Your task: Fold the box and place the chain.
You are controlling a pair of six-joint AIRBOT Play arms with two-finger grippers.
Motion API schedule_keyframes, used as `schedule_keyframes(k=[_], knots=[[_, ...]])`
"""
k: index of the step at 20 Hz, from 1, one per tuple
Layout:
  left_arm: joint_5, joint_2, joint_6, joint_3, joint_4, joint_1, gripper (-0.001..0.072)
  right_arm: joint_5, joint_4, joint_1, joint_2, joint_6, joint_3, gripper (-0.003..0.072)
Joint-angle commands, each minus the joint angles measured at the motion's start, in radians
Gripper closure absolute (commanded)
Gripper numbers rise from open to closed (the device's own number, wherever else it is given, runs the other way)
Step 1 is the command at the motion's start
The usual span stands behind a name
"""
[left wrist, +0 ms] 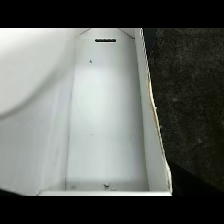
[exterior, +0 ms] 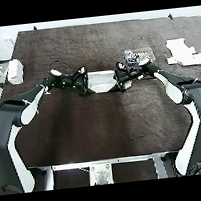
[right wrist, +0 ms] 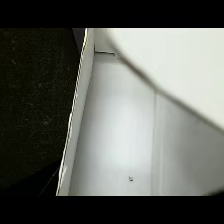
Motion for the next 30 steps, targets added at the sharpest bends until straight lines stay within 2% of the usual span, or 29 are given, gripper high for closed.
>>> schedule_keyframes(k=[1,26,27,28,29,30], knots=[[0.007,-0.003,0.006,0.001,0.002,0.000,0.0302,0.006,0.000,0.001,0.000,0.000,0.000,0.0181],[0.012,-0.004,0.006,0.001,-0.001,0.000,0.0299,0.010,0.000,0.004,0.000,0.002,0.000,0.0182],[0.012,-0.004,0.006,0.001,-0.001,0.000,0.0299,0.024,-0.003,0.004,0.000,0.044,0.000,0.0204],[0.012,-0.004,0.006,0.001,-0.001,0.000,0.0299,0.026,0.006,0.000,0.000,0.062,0.000,0.0275],[0.012,-0.004,0.006,0.001,-0.001,0.000,0.0299,0.030,0.011,-0.005,0.000,0.064,0.001,0.0249],[0.012,-0.004,0.006,0.001,-0.001,0.000,0.0299,0.033,0.011,-0.012,0.002,0.078,0.002,0.0150]])
